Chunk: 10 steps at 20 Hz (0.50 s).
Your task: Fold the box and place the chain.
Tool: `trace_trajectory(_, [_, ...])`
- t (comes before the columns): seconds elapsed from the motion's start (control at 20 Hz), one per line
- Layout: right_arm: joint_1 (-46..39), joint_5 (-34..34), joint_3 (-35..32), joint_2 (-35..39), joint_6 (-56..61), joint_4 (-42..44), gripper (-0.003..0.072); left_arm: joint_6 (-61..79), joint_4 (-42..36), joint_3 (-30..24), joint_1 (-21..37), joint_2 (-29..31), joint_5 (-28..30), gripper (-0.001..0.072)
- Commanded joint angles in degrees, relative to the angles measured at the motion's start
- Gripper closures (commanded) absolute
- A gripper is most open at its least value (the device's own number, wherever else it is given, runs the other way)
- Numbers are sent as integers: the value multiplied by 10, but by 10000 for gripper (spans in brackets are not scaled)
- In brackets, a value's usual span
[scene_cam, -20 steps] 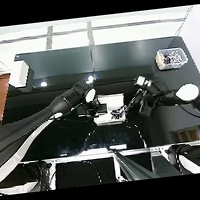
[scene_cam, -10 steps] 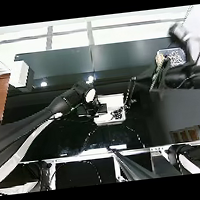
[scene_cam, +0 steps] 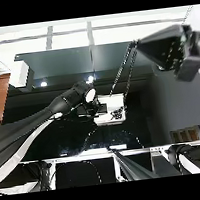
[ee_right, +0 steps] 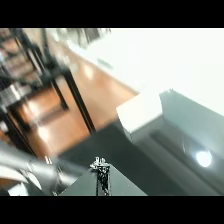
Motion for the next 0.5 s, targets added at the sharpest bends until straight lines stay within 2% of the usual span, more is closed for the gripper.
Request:
trace_trajectory(0.0, [0, -23, 29, -2, 2, 48, 669, 0, 0, 1, 0, 0, 0, 678])
trace_trajectory(0.1, [0, -14, 34, -6, 6, 43, 669, 0, 0, 1, 0, 0, 1, 678])
trace_trajectory(0.25, [2, 61, 24, -37, 76, -11, 668, 0, 0, 1, 0, 0, 0, 678])
trace_trajectory(0.35, [2, 93, -12, -59, 83, -24, 668, 0, 0, 1, 0, 0, 1, 678])
trace_trajectory(0.45, [2, 95, -66, -75, 84, -25, 668, 0, 0, 1, 0, 0, 0, 678])
